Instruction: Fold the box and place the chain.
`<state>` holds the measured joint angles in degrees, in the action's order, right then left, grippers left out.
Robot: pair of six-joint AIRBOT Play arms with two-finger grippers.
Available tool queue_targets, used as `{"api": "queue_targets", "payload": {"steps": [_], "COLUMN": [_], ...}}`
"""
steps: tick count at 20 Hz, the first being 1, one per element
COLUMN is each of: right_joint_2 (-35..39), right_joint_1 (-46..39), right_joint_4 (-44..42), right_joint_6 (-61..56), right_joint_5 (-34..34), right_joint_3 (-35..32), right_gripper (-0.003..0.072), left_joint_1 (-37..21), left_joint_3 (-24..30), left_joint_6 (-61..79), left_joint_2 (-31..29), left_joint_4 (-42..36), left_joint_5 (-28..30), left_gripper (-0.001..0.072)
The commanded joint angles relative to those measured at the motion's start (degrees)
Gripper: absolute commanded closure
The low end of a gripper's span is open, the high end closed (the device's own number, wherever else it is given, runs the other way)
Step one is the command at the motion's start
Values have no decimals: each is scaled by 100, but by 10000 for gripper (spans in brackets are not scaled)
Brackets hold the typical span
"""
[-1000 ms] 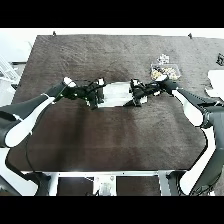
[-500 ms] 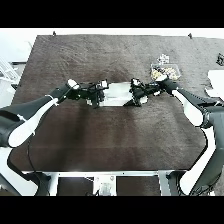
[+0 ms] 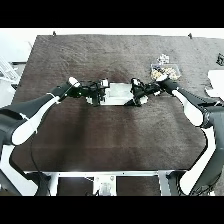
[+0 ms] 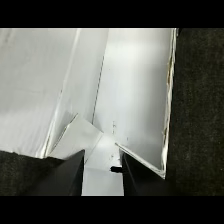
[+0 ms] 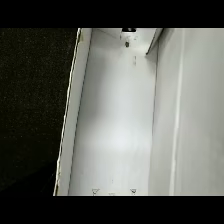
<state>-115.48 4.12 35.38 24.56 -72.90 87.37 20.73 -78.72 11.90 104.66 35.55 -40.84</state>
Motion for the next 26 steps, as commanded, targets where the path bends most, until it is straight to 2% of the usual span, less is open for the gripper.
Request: {"api": "queue_targets", "payload": {"steps": [1, 2, 3, 6, 8, 19, 20, 21, 24, 25, 26], "right_joint_2": [0, 0, 0, 0, 0, 0, 0, 0, 0, 0, 0], "right_joint_1": [7, 7, 7, 7, 7, 7, 7, 7, 7, 7, 7], "right_joint_4": [4, 4, 7, 4, 7, 4, 4, 4, 4, 7, 4], "right_joint_6": [7, 4, 4, 7, 4, 7, 4, 4, 7, 7, 4], "right_joint_5": [-20, -20, -20, -20, -20, -20, -20, -20, -20, -20, -20], "right_joint_3": [-4, -4, -4, -4, -4, -4, -4, -4, -4, -4, -4], "right_gripper": [107, 106, 106, 106, 107, 107, 107, 106, 106, 106, 107], "left_joint_1": [2, 2, 2, 2, 2, 0, 0, 0, -44, -116, -210], "left_joint_3": [-35, -35, -35, -35, -35, -33, -33, -33, -33, -33, -33], "left_joint_6": [15, 13, 11, 15, 13, 15, 7, -4, -138, -190, -216], "left_joint_2": [11, 11, 11, 11, 15, 15, 15, 15, 13, 15, 13], "left_joint_4": [-2, -2, -2, 0, 2, 46, 48, 50, 127, 157, 155], "left_joint_5": [-72, -74, -74, -164, -170, -109, -114, -111, -116, -181, -286], "left_gripper": [409, 389, 331, 330, 213, 226, 321, 486, 522, 667, 691]}}
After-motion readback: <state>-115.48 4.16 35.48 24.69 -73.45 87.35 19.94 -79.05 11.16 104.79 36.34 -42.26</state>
